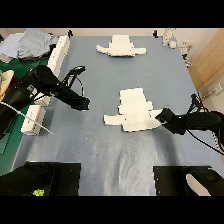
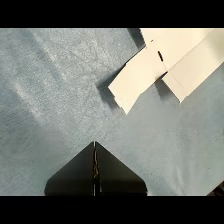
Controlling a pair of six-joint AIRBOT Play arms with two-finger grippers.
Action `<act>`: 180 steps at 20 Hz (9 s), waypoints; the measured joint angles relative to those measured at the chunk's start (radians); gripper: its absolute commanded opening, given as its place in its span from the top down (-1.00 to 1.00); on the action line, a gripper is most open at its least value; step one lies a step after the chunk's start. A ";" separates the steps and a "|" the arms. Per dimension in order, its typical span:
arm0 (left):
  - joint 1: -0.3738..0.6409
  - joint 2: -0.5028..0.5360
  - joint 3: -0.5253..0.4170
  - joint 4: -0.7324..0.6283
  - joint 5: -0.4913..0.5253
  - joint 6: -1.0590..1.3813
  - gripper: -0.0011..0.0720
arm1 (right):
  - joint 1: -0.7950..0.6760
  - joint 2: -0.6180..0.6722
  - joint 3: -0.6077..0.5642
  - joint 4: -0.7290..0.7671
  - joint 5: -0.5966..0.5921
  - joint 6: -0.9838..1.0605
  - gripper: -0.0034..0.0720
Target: Fold the box.
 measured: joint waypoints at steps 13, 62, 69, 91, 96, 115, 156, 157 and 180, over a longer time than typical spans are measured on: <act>0.000 0.000 0.000 0.000 0.000 0.000 0.94 | -0.580 -0.607 0.514 0.214 -0.422 -0.787 -0.44; -0.001 -0.002 0.000 -0.002 0.044 0.002 0.93 | 0.088 -0.137 -0.061 0.400 -0.087 -0.719 0.91; 0.030 -0.017 0.000 -0.017 0.083 0.005 -0.24 | 0.330 -0.018 -0.156 0.317 0.084 -0.648 0.91; 0.126 -0.384 -0.058 -0.410 -0.141 0.343 -0.23 | 0.424 -0.003 -0.173 0.214 0.161 -0.573 0.91; 0.084 -0.393 -0.058 -0.455 -0.169 0.439 0.35 | 0.424 -0.003 -0.173 0.212 0.164 -0.573 0.91; 0.048 -0.395 -0.058 -0.448 -0.242 0.550 0.93 | 0.424 -0.003 -0.173 0.209 0.167 -0.567 0.89; -0.358 0.137 -0.413 -0.463 0.459 1.271 0.94 | 0.290 -0.003 0.032 -0.640 0.081 0.167 -0.07; -0.356 0.130 -0.406 -0.463 0.446 1.272 0.94 | 0.290 -0.003 0.032 -0.640 0.081 0.167 -0.07; -0.347 0.012 -0.364 -0.484 0.337 1.188 0.94 | 0.290 -0.002 0.032 -0.494 0.069 0.137 0.89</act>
